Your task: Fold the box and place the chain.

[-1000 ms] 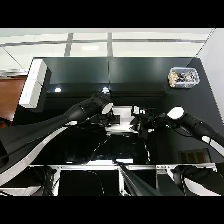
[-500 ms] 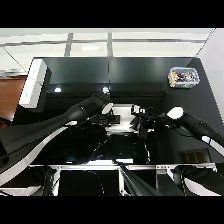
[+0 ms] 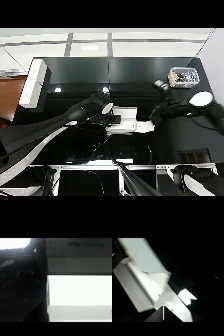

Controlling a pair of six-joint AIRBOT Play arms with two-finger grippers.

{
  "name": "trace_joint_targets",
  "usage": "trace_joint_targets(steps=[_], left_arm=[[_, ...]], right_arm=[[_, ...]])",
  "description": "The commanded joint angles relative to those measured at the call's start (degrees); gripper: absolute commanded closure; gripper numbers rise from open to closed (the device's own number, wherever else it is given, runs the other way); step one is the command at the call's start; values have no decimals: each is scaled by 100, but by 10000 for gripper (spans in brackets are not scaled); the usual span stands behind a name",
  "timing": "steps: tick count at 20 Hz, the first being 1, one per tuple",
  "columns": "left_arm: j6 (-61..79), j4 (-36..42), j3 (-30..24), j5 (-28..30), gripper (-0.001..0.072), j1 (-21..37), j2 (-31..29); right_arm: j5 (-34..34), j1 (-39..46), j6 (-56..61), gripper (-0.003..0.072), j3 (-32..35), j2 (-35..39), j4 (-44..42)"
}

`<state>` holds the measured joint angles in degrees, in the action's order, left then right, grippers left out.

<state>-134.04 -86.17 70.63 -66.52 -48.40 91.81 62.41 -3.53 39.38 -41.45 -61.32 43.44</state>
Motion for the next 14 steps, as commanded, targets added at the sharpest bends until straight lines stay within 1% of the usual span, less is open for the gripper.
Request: trace_joint_targets(steps=[1,3,4,6,8,9,11,12,14], left_arm=[[9,-9,2,-46,682,2,2],[9,-11,2,-42,682,2,2],[9,-9,2,-37,682,2,2],[9,-11,2,-37,682,2,2],[9,-11,2,-17,682,2,2],[9,-11,2,-17,682,2,2],[9,-9,2,-13,682,2,2],[9,-9,2,-13,682,2,2],[9,-9,2,-17,682,2,2]], right_arm=[[57,1445,2155,667,-105,232,560],[-538,2061,2949,668,216,214,629],[-634,2238,3224,668,402,157,662],[-555,2302,3401,668,739,-57,634],[-243,2107,3412,668,988,-415,396],[83,1904,3276,668,1003,-669,269],[463,1412,2485,667,1003,-1104,-358],[415,1150,2039,667,1003,-1224,-758],[240,697,1674,667,984,-1311,-1231]])
